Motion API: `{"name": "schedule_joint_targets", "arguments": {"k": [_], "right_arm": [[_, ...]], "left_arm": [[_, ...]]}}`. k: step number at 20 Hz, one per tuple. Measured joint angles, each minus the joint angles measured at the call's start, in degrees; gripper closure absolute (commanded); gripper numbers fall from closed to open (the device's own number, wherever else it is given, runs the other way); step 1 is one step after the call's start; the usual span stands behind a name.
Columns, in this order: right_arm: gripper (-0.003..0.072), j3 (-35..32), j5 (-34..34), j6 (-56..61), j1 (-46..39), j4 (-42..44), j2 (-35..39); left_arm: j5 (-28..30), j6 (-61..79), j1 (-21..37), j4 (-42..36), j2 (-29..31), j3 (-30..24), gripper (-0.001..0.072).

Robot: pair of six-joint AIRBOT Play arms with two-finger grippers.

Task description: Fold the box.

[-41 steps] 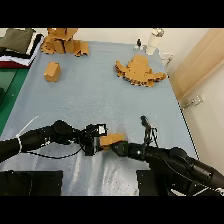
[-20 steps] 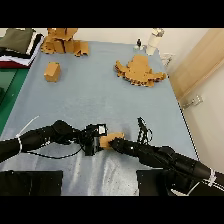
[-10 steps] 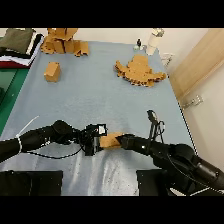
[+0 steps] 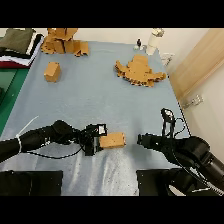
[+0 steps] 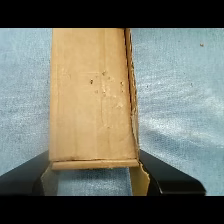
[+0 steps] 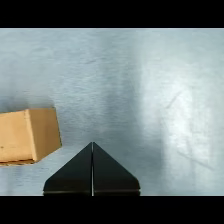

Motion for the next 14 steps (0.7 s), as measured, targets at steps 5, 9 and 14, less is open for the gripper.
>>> {"name": "schedule_joint_targets", "arguments": {"k": [5,9,14], "right_arm": [[0.0685,0.22,-1.75,3.80,-0.52,-0.55,-0.15],[0.0685,0.24,-2.25,6.25,-0.59,-1.14,-0.17],[0.0685,0.24,-2.36,8.07,-0.68,-1.73,-0.15]], "left_arm": [[0.00,-0.02,0.00,-0.02,0.00,0.00,0.0207],[-0.11,-5.81,0.15,0.35,1.77,0.42,0.0206],[5.38,-24.52,6.10,5.18,11.89,0.83,0.0207]]}}
